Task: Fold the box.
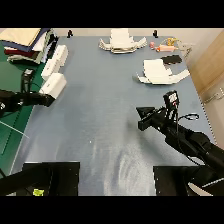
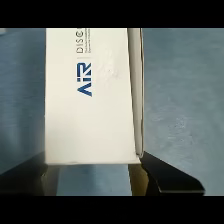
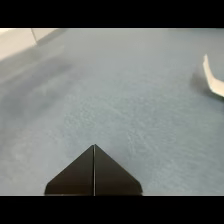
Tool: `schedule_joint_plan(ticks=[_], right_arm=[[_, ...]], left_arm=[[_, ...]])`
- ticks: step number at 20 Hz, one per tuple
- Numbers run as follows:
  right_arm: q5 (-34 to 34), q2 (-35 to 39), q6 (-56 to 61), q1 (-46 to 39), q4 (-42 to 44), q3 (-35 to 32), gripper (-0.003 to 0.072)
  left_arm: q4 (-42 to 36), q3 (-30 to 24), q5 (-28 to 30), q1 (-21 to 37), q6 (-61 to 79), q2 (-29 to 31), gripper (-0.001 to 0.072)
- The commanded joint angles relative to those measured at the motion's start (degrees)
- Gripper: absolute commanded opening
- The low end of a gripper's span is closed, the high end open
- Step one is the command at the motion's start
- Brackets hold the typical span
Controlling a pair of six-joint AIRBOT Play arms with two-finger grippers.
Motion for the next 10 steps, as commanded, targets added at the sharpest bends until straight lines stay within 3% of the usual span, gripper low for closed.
schedule_joint_plan(ticks=[1, 10], right_arm=[[0.0, -2.8, 0.0, -0.1, 0.9, 0.2, 0.0001], [0.0, -3.3, 0.0, -0.1, 0.9, 3.8, 0.0002]], left_arm=[[1.8, 7.6, -0.8, 5.4, -1.9, -8.3, 0.0486], [1.3, 15.8, 7.0, 2.4, 0.7, -20.7, 0.0487]])
